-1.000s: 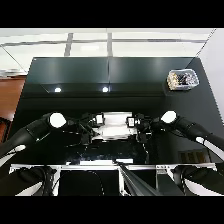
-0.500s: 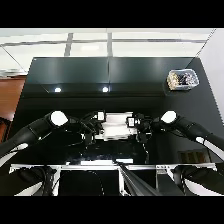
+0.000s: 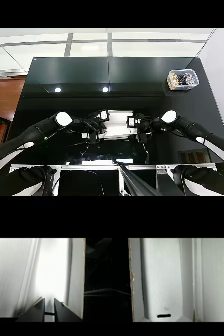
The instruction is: Fold the box and place the chain.
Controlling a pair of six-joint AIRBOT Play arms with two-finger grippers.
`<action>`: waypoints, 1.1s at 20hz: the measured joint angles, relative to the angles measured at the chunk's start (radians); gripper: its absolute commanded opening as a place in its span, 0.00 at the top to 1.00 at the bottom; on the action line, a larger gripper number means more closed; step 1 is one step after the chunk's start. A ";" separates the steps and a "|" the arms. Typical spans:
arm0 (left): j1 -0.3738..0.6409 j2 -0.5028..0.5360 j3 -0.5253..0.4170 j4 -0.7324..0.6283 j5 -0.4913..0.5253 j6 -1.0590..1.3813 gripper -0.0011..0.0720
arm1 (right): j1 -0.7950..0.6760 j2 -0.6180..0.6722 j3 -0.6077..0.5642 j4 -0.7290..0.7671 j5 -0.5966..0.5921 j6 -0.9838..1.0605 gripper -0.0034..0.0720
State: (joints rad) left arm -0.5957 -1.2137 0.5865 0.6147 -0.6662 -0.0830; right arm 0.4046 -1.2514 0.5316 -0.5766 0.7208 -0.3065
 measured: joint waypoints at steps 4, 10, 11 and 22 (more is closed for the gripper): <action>-0.008 -0.003 0.000 -0.017 -0.011 -0.003 0.70 | 0.000 0.000 0.000 -0.001 0.000 -0.002 0.71; -0.018 -0.004 0.000 -0.013 -0.014 -0.057 0.88 | 0.000 0.000 0.000 -0.001 0.000 -0.001 0.71; -0.018 -0.004 0.000 -0.008 -0.017 -0.065 0.90 | 0.000 0.000 0.000 -0.001 0.000 -0.001 0.71; 0.142 0.135 0.029 0.148 -0.151 -0.431 0.95 | 0.000 0.000 0.000 0.000 0.000 -0.001 0.71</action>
State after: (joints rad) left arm -0.4541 -1.0782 0.6159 0.7628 -0.8169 -0.5137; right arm 0.4046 -1.2514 0.5316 -0.5766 0.7204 -0.3073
